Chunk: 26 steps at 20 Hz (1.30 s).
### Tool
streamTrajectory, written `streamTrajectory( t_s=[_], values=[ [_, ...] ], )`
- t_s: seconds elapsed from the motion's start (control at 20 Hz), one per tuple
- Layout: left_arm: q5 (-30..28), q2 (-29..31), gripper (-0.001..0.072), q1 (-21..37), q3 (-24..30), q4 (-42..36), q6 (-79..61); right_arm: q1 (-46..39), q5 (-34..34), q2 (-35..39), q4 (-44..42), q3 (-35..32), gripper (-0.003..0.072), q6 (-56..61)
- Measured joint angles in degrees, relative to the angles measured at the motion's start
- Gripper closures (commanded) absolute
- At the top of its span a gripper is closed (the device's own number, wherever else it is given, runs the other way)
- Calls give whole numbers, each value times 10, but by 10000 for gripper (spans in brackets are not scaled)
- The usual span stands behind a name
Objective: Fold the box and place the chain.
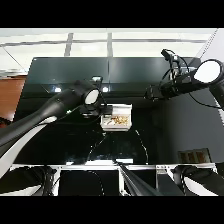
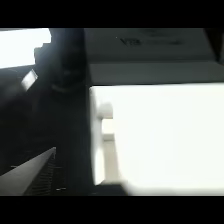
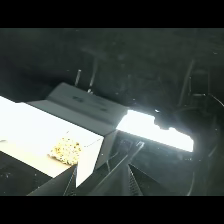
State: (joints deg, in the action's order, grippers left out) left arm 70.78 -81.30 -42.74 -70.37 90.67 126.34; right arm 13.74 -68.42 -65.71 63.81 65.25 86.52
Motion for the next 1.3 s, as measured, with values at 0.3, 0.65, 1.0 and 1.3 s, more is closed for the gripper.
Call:
streamTrajectory(
  t_s=[0.3, 0.65, 1.0, 1.3],
  values=[
    [-38, 119, 108, 153, 164, 26, -93, 0, -26, 0, 48, -1, 307, 0],
    [-113, 114, -6, 313, 268, -390, -780, 0, -33, 0, 64, 0, 306, 0],
    [-126, 45, -6, 277, 281, -523, -1321, 0, -35, 0, 66, -1, 306, 0],
    [-148, 6, -5, 255, 276, -595, -1423, 0, -35, 0, 65, 0, 306, 0]
  ],
)
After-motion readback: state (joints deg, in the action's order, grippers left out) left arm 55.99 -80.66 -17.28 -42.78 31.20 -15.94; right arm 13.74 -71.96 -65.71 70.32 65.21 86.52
